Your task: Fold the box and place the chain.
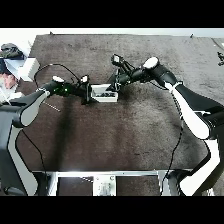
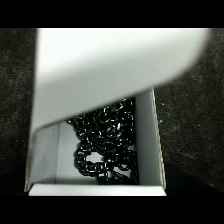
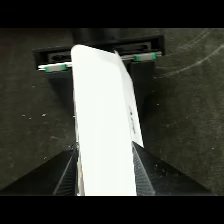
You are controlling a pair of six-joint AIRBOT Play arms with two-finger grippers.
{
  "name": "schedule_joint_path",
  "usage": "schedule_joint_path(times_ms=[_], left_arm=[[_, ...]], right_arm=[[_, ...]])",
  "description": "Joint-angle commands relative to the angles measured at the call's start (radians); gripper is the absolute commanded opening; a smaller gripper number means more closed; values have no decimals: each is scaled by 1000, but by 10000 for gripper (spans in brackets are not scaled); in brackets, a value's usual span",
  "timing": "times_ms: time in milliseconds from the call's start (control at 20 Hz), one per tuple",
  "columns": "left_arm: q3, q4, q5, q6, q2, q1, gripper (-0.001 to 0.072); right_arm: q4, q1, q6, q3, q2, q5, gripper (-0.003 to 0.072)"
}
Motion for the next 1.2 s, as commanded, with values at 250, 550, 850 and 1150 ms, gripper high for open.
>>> schedule_joint_path(times_ms=[250,550,850,1150], left_arm=[[0,0,0,0,0,0,404],[0,0,0,0,0,0,405],[0,0,0,0,0,0,405],[0,0,0,0,0,0,405]], right_arm=[[235,-22,-155,-37,88,66,388],[217,-39,-156,-20,80,-43,338],[130,-39,-89,-20,19,-43,332],[119,-39,-55,-20,-16,-4,332]])
